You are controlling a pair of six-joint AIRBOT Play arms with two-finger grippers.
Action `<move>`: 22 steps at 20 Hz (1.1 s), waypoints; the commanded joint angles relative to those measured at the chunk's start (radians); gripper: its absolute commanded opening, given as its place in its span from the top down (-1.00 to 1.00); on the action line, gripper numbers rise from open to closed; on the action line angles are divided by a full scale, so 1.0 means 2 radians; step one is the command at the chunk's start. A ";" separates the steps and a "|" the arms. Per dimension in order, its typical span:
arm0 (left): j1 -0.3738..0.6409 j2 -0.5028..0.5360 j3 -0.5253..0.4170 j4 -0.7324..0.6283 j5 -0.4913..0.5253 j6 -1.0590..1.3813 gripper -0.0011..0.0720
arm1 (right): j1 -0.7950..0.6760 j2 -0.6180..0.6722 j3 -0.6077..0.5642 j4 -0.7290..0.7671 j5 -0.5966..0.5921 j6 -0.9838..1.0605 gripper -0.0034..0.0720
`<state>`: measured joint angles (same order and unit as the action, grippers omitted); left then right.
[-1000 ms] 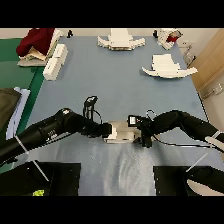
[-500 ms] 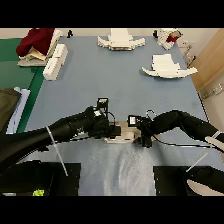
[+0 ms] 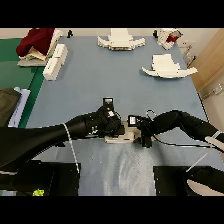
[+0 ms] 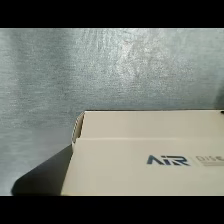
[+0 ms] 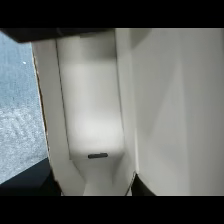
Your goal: Fold the box.
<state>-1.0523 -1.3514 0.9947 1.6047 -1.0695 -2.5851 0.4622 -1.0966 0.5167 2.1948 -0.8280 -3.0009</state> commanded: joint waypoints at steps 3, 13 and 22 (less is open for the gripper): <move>-0.001 -0.004 0.003 0.002 -0.010 -0.004 0.77 | 0.000 0.000 0.001 0.000 0.000 0.000 -0.42; -0.001 -0.010 0.003 -0.006 -0.029 0.002 0.85 | 0.000 0.000 0.001 0.000 0.000 0.000 -0.42; -0.001 0.010 0.014 -0.007 -0.034 0.013 -0.34 | 0.000 0.000 0.001 0.000 0.000 0.000 -0.42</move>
<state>-1.0542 -1.3560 1.0111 1.5902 -1.1355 -2.5740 0.4622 -1.0966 0.5167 2.1948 -0.8284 -3.0005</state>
